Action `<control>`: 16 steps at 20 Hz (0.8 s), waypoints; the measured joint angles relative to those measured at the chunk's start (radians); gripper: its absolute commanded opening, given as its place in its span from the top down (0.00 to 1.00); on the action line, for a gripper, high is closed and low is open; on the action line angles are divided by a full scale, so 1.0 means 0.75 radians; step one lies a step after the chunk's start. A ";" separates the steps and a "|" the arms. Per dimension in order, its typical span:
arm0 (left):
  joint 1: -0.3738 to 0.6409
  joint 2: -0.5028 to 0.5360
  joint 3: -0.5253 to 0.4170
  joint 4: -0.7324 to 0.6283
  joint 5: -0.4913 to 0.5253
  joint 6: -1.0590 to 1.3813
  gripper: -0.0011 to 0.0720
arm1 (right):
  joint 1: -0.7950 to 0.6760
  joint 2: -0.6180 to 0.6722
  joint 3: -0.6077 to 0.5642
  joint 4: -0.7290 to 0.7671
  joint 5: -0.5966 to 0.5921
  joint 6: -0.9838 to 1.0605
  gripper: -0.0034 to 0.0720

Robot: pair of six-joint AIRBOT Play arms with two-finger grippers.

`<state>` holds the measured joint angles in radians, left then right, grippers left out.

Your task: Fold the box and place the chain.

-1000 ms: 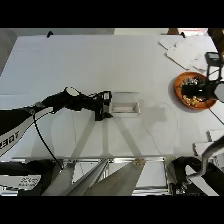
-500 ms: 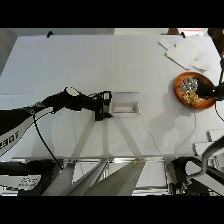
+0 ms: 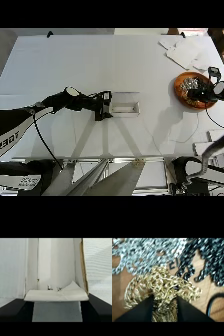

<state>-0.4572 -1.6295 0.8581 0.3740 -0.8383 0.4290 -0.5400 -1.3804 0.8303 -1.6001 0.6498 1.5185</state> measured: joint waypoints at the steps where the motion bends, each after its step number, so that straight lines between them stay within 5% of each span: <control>1: 0.000 0.000 0.000 0.000 0.000 0.000 0.77 | 0.001 -0.008 0.001 0.002 0.003 -0.001 0.94; 8: 0.000 0.001 0.000 0.000 0.000 0.000 0.77 | 0.008 0.032 0.004 0.015 0.140 -0.077 0.94; 16: 0.000 0.000 0.000 0.000 0.000 0.000 0.77 | 0.092 0.390 0.006 0.016 0.305 -0.254 0.95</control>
<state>-0.4572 -1.6295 0.8581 0.3740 -0.8383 0.4290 -0.4713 -1.0882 0.8345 -1.5883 0.8787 1.3277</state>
